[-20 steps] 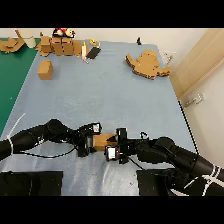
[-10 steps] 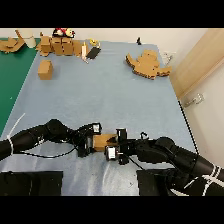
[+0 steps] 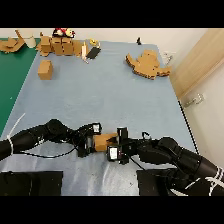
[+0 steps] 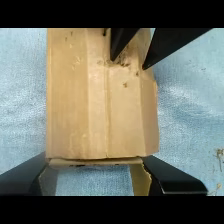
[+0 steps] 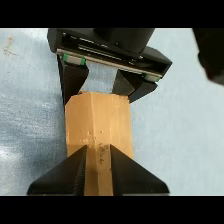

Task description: Fold the box.

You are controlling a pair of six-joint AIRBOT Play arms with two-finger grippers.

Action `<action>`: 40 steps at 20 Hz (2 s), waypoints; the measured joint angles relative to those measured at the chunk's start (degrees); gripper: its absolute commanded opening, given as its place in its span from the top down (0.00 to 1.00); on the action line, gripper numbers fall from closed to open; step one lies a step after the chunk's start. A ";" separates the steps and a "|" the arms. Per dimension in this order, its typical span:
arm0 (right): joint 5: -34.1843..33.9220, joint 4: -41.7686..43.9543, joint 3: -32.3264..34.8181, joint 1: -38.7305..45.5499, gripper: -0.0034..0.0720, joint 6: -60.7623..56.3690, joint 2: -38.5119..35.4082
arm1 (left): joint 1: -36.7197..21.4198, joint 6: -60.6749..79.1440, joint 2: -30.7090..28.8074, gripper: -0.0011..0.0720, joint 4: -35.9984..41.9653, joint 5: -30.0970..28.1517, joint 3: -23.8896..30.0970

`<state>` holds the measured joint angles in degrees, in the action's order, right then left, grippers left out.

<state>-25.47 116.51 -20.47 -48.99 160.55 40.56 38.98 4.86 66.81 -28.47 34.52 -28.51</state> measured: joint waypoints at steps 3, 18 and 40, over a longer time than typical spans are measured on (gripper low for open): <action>0.68 -0.15 -0.02 0.00 0.66 0.00 -0.17 | 0.00 0.00 0.00 0.15 0.00 -0.04 0.00; 3.21 -0.61 -0.83 0.00 0.74 0.00 -0.22 | 0.00 0.00 0.00 0.15 0.00 -0.07 0.00; 4.02 -0.59 -0.96 0.00 0.84 -0.04 1.75 | 0.00 0.02 0.00 0.15 0.00 0.00 0.00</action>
<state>-21.45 115.92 -21.43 -48.99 160.51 42.30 38.98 4.89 66.81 -28.47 34.52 -28.51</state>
